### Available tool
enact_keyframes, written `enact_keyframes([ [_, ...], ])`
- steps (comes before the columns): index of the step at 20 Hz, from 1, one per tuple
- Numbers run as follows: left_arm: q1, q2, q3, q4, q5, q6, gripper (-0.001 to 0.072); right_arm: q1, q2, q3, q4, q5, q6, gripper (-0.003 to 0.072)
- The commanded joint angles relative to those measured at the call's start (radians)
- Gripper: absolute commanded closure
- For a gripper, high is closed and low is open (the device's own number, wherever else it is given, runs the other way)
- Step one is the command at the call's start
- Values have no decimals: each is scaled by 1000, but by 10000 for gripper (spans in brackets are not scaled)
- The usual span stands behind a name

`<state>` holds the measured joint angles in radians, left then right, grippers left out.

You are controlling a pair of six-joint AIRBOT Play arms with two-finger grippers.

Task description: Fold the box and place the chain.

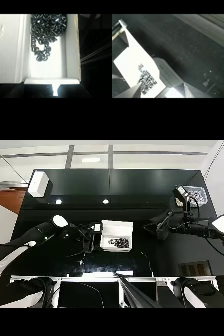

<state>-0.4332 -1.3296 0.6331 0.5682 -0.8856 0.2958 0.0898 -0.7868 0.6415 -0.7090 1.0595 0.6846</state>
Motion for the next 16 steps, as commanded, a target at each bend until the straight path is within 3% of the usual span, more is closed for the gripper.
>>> enact_keyframes([
  [1,-10,0,1,4,3,0,32,0,1,1,-14,-34,0,83],
  [2,-11,0,1,4,4,0,60,0,1,1,-14,-49,0,83],
  [4,-11,0,1,4,5,-1,245,0,0,1,-14,-90,74,82],
  [6,-11,0,1,3,5,-1,256,5,-7,2,-10,-168,211,77],
  [9,-11,0,1,3,6,-1,314,38,-85,34,2,-233,232,72],
  [13,-11,0,1,3,10,-6,313,90,-355,233,0,-186,231,73],
  [16,-11,0,1,0,14,-10,313,128,-491,295,0,-27,133,93],
])
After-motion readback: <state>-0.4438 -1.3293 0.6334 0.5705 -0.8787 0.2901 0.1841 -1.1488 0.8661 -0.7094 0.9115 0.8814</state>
